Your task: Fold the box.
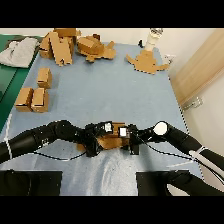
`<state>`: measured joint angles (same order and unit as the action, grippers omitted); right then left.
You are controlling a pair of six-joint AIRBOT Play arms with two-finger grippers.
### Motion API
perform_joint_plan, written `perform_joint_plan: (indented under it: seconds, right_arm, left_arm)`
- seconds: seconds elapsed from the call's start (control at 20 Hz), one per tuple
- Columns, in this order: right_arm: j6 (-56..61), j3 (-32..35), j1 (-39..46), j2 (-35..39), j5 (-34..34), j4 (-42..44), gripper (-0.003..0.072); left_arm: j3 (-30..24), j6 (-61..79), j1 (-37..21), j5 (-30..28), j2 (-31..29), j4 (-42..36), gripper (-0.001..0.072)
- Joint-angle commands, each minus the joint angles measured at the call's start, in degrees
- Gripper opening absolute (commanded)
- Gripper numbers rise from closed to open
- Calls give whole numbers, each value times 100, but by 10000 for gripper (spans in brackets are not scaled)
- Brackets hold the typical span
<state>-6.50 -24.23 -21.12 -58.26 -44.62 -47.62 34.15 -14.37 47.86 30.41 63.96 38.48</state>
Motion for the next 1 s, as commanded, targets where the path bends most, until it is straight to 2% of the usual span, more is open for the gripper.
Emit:
perform_joint_plan:
  seconds: [0.0, 0.05, 0.2, 0.35, 0.4, 0.5, 0.65, 0.7, 0.8, 0.95]
  right_arm:
    - [4, 2, -4, 0, 9, 7, 518]
    - [4, 2, -4, 0, 9, 7, 518]
    - [4, 2, -4, 0, 7, 7, 517]
    - [4, 2, -4, 0, 7, 7, 518]
    - [4, 2, -4, 0, 7, 7, 518]
    - [4, 2, -4, 0, 9, 4, 518]
    - [4, 2, -4, 0, 9, 7, 518]
    - [4, 2, -4, 0, 9, 7, 518]
    - [4, 2, -4, 0, 9, 7, 518]
    - [4, 2, -4, 0, 9, 7, 518]
  left_arm:
    - [7, -31, -9, 2, -2, 4, 200]
    - [9, -48, -7, -9, -13, 2, 15]
    - [7, -706, -9, -42, -184, 251, 14]
    - [7, -2256, -9, 35, -660, 1729, 14]
    - [4, -3034, -24, 221, -852, 2468, 14]
    - [-7, -4553, -149, 960, -1202, 3722, 14]
    - [-103, -7049, -463, 2055, -1716, 5187, 14]
    - [-151, -7954, -603, 2277, -1891, 5438, 14]
    - [-317, -9326, -920, 2498, -2107, 5455, 14]
    - [-632, -9720, -1032, 2271, -2057, 4839, 14]
